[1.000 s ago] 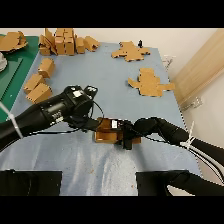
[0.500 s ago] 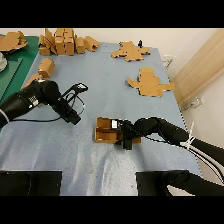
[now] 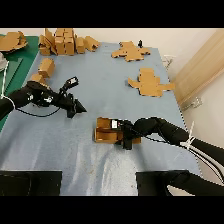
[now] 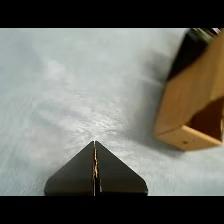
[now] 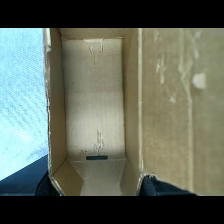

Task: Fold the box.

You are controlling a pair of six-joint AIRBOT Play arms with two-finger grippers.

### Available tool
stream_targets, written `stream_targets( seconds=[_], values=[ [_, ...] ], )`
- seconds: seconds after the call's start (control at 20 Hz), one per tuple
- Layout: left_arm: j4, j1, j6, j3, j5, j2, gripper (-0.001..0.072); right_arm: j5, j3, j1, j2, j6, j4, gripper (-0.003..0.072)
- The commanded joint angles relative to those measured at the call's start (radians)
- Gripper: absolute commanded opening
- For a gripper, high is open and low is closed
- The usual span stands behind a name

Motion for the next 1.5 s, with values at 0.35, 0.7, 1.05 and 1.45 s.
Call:
stream_targets(
  seconds=[0.35,0.7,1.05,1.45],
  values=[
    [0.077,-0.174,0.346,-0.284,0.063,0.161,0.0013,0.0,0.0,0.001,0.0,0.0,0.0,0.054],
    [0.046,-0.204,0.206,-0.283,0.204,0.163,0.0695,0.0,0.0,0.001,0.0,0.0,0.0,0.054],
    [0.042,-0.314,0.127,-0.283,0.316,0.163,0.0696,0.0,0.0,0.0,0.0,0.0,0.0,0.054],
    [0.051,-0.347,0.126,-0.283,0.26,0.163,0.0696,0.0,0.0,0.0,0.0,0.0,0.0,0.054]
  ],
)
